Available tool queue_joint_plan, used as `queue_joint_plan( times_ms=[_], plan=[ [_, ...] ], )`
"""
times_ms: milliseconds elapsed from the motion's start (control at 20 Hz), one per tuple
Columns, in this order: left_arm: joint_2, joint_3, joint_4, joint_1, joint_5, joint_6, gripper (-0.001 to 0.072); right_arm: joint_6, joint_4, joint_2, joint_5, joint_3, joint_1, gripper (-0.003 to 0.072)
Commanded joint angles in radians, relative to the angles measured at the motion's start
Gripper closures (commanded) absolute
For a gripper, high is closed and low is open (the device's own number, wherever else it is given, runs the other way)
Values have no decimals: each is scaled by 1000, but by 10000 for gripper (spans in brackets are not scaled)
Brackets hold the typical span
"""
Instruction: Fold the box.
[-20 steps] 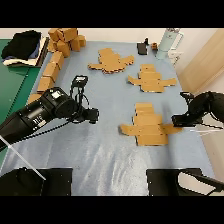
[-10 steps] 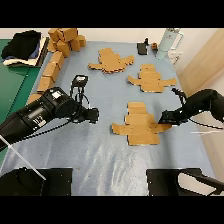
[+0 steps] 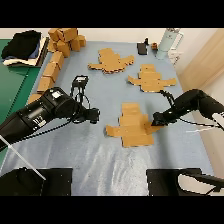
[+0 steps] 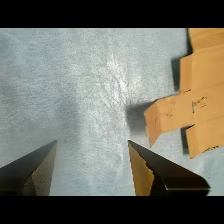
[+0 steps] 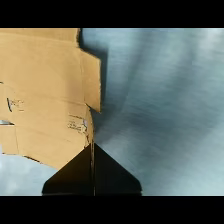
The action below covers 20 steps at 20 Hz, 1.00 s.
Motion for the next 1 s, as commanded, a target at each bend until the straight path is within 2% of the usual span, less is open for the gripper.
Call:
queue_joint_plan(
  times_ms=[0,100,200,300,550,650,800,950],
  plan=[
    [0,21,-14,8,-19,66,5,-18,61,-3,36,0,85,682],
    [0,56,-53,45,-53,137,5,-66,185,-1,66,0,142,683],
    [-2,61,-168,113,-69,221,5,-106,270,0,112,-6,212,683],
    [-23,55,-303,192,-88,340,5,-108,276,0,183,-31,298,683],
    [-103,30,-368,365,-82,449,5,-86,283,0,283,-111,431,683],
    [-149,25,-464,430,-83,539,4,-86,283,0,300,-126,455,684],
    [-200,13,-586,494,-85,625,4,-82,286,37,354,-156,460,684],
    [-211,9,-588,512,-84,650,5,-82,283,119,388,-190,458,684]
  ],
)
